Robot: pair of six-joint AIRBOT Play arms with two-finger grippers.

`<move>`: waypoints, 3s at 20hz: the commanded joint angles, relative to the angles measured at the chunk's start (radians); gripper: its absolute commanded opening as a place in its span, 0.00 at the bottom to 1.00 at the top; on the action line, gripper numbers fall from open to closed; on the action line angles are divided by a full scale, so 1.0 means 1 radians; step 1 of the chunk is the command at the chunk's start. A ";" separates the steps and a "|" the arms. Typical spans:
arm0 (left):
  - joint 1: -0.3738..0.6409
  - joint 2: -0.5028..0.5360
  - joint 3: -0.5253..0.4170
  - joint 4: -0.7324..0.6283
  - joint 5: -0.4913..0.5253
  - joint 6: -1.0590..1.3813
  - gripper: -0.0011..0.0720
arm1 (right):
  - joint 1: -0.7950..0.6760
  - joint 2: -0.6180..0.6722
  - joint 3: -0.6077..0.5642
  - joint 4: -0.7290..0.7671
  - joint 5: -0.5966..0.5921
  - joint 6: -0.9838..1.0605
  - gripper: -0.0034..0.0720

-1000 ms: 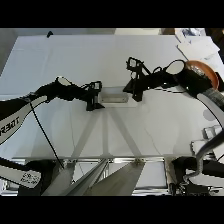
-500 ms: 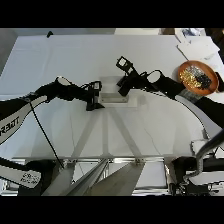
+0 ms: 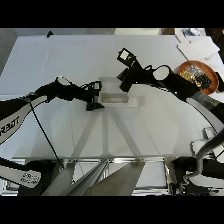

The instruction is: Fold the box and place the chain.

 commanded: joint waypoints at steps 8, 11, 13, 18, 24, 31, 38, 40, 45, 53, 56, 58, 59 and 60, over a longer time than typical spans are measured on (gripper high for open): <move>0.000 0.001 0.000 0.000 0.000 0.000 0.37 | -0.116 0.072 -0.012 -0.379 0.351 -0.004 0.51; 0.000 0.001 0.000 0.000 0.000 0.000 0.37 | -0.145 -0.027 -0.012 -0.351 0.327 -0.152 0.57; 0.000 0.001 0.000 0.000 0.000 0.000 0.37 | -0.144 -0.094 -0.012 -0.285 0.329 -0.306 0.57; 0.000 0.001 0.000 0.000 0.000 0.000 0.37 | -0.123 -0.190 -0.012 -0.080 0.330 -0.482 0.57; 0.000 0.001 0.000 0.000 0.000 0.000 0.37 | -0.098 -0.213 -0.012 -0.066 0.336 -0.480 0.40; 0.000 0.001 0.000 0.000 0.000 0.000 0.37 | -0.098 -0.213 -0.012 0.063 0.334 -0.481 0.31; 0.000 0.001 0.000 0.000 0.000 0.000 0.37 | -0.099 -0.212 -0.012 0.069 0.341 -0.480 0.05; 0.000 0.001 0.000 0.000 0.000 0.000 0.37 | -0.099 -0.204 -0.012 0.062 0.346 -0.475 0.06; 0.000 0.001 0.000 0.000 0.000 0.000 0.37 | -0.103 -0.087 -0.012 -0.010 0.414 -0.383 0.06; 0.000 0.001 0.000 0.000 0.000 0.000 0.37 | -0.327 0.098 -0.012 -0.151 0.472 0.168 0.06; 0.000 0.001 0.000 0.000 0.000 0.000 0.37 | -0.426 0.072 -0.013 -0.261 0.506 0.542 0.06; 0.000 0.001 0.000 0.000 0.000 0.000 0.37 | -0.454 0.035 -0.013 -0.264 0.572 0.687 0.06; 0.000 0.001 0.000 0.000 0.000 0.000 0.37 | -0.454 0.011 -0.013 -0.265 0.599 0.710 0.06; 0.000 0.001 0.000 0.000 0.000 0.000 0.37 | -0.450 -0.008 -0.018 -0.262 0.611 0.711 0.06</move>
